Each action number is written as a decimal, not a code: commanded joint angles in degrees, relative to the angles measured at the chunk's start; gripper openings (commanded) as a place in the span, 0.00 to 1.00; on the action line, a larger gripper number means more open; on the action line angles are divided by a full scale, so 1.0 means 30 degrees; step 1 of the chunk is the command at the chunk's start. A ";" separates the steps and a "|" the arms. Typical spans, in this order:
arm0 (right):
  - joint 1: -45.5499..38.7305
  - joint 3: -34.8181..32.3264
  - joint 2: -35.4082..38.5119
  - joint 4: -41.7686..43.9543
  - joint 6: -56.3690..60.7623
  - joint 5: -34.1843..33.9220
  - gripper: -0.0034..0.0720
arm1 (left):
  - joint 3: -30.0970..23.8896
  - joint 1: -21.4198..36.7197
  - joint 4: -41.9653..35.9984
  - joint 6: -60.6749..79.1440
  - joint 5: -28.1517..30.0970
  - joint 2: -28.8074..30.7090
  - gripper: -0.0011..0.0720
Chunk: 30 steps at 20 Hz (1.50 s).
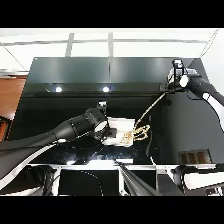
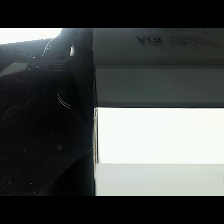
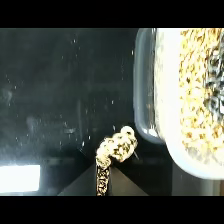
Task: Fold the box and place the chain.
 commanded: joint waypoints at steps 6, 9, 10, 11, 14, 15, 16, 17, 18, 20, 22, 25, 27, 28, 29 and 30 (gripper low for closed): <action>0.0015 0.0379 0.4437 0.0299 -0.1523 0.6149 0.06 | 0.0000 0.0015 0.0007 0.0000 0.0007 -0.0015 0.06; 0.0015 0.0372 0.7847 0.4058 -0.4087 1.0448 0.06 | 0.0000 0.0015 0.0007 0.0000 0.0007 -0.0015 0.06; 0.0015 0.0372 0.8896 0.5421 -0.4772 1.1846 0.06 | 0.0000 0.0015 0.0007 0.0000 0.0007 -0.0015 0.06; 0.0015 0.0372 0.9923 0.6798 -0.5370 1.3253 0.06 | 0.0000 0.0015 0.0007 0.0000 0.0007 -0.0015 0.06; 0.0022 0.0357 1.2174 1.0542 -0.6331 1.6189 0.06 | 0.0000 0.0015 0.0007 0.0000 0.0007 -0.0015 0.06; 0.0022 0.0299 1.2626 1.1475 -0.6339 1.6633 0.06 | 0.0000 0.0015 0.0007 0.0000 0.0000 -0.0015 0.06; 0.0131 0.0175 1.3005 1.2203 -0.6331 1.6764 0.06 | 0.0000 0.0015 0.0007 0.0000 0.0000 -0.0015 0.06; 0.0444 -0.0073 1.3282 1.2764 -0.6331 1.6728 0.06 | 0.0000 0.0015 0.0007 0.0000 0.0000 -0.0015 0.06; 0.0925 -0.0401 1.3369 1.3282 -0.6331 1.6721 0.06 | 0.0000 0.0015 0.0007 0.0000 0.0000 -0.0015 0.06; 0.2565 -0.1494 1.3369 1.4039 -0.6331 1.6349 0.06 | 0.0000 0.0015 0.0007 0.0000 0.0000 -0.0015 0.06; 0.4532 -0.2820 1.3355 1.4549 -0.6317 1.4804 0.06 | 0.0000 0.0015 0.0007 0.0000 0.0000 -0.0015 0.06; 0.7045 -0.4248 1.3070 1.5416 -0.6288 1.1876 0.06 | 0.0000 0.0015 0.0007 0.0000 0.0000 -0.0015 0.06; 0.8058 -0.4619 1.2713 1.5402 -0.6244 1.0819 0.06 | 0.0000 0.0015 0.0007 0.0000 0.0000 -0.0015 0.06; 0.8262 -0.4677 1.2509 1.5380 -0.6244 1.0550 0.06 | 0.0000 0.0015 0.0007 0.0000 -0.0007 -0.0015 0.06; 0.8349 -0.4677 1.2327 1.5387 -0.6244 1.0440 0.06 | 0.0000 0.0015 0.0007 0.0000 0.0000 -0.0015 0.06; 0.8349 -0.4677 1.2131 1.5373 -0.6244 1.0411 0.06 | 0.0000 0.0015 0.0007 0.0000 0.0000 -0.0015 0.06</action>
